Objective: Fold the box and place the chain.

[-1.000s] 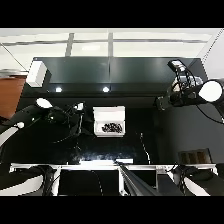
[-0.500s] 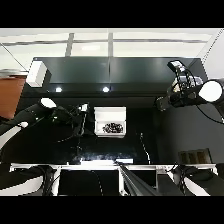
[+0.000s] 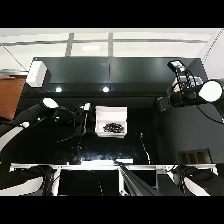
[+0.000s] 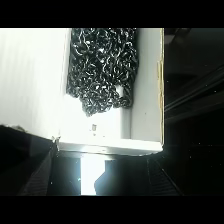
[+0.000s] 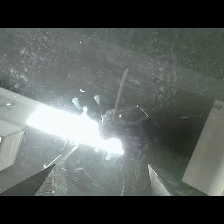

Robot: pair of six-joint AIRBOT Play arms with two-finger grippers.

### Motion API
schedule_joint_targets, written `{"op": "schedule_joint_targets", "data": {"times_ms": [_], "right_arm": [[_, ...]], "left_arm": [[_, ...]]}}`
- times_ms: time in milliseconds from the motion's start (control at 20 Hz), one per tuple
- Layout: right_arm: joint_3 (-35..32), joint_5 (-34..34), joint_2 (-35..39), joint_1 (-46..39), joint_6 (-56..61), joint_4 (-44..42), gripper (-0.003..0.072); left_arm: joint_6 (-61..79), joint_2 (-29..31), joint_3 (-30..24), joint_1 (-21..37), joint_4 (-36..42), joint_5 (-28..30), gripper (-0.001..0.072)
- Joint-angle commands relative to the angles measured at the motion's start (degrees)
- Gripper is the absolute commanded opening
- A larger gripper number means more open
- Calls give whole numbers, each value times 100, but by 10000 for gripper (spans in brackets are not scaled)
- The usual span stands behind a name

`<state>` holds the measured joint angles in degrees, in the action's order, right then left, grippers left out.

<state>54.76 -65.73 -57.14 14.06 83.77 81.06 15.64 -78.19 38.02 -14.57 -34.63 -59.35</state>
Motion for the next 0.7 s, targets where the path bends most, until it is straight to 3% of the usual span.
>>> {"op": "schedule_joint_targets", "data": {"times_ms": [0, 650], "right_arm": [[-2, -2, 4, -2, 2, 0, 706], [-2, 4, 4, -2, 0, 0, 706]], "left_arm": [[122, -4, 22, -11, -2, -96, 714], [52, -42, 70, -339, -31, 151, 705]]}}
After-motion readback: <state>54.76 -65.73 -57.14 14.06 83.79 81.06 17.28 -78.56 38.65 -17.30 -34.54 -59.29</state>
